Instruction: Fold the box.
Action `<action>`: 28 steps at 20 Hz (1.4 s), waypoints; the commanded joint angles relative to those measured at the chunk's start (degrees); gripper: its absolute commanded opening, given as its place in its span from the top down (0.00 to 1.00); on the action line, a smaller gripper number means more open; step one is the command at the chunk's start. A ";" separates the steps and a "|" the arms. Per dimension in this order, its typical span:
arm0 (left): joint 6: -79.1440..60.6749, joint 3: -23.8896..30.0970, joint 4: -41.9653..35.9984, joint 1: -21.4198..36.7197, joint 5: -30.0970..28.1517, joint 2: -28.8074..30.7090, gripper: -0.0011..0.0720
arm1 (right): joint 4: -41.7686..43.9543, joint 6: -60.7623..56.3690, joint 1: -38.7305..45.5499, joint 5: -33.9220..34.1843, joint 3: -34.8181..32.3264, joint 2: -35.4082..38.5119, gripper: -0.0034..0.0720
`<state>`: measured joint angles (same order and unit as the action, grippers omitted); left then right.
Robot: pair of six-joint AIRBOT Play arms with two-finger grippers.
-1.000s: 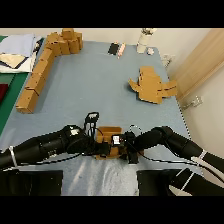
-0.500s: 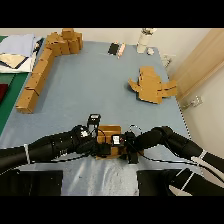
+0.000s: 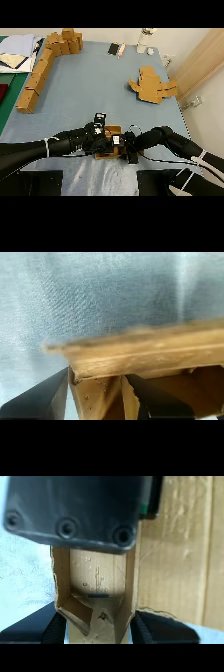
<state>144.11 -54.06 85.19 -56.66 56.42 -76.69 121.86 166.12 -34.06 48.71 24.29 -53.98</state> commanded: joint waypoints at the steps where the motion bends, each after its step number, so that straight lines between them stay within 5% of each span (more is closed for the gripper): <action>1: 2.67 -0.74 0.61 -0.17 1.14 -0.74 0.45 | 0.02 -0.02 0.00 0.00 0.04 0.02 0.26; 2: 2.21 -0.74 0.63 -0.20 1.07 -0.76 0.70 | 0.02 -0.02 0.00 -0.02 0.04 0.02 0.26; 4: 2.40 -0.76 0.76 -0.79 1.05 -0.76 0.76 | 0.02 -0.02 0.00 0.00 0.04 0.02 0.26; 5: 2.27 -0.76 0.90 -0.98 1.01 -0.76 0.96 | 0.02 -0.02 0.00 0.00 0.02 0.02 0.26; 11: 1.70 -1.01 -0.63 -1.22 0.61 -0.68 0.96 | 0.02 -0.02 0.00 0.00 0.04 0.02 0.26; 13: 0.42 -1.79 -2.56 -1.20 0.96 -0.68 0.33 | 0.02 -0.02 0.00 0.00 0.04 0.02 0.26; 21: 0.17 -6.64 -4.44 -0.63 8.22 -0.70 0.30 | 0.02 -0.02 0.00 0.00 0.04 0.02 0.26; 28: -4.26 -6.73 -9.44 6.88 15.87 -0.70 0.30 | 0.02 -0.02 0.00 0.00 0.04 0.02 0.26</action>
<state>142.41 -60.60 77.93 -52.75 68.82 -77.41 121.93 166.10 -34.04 48.66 24.32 -53.98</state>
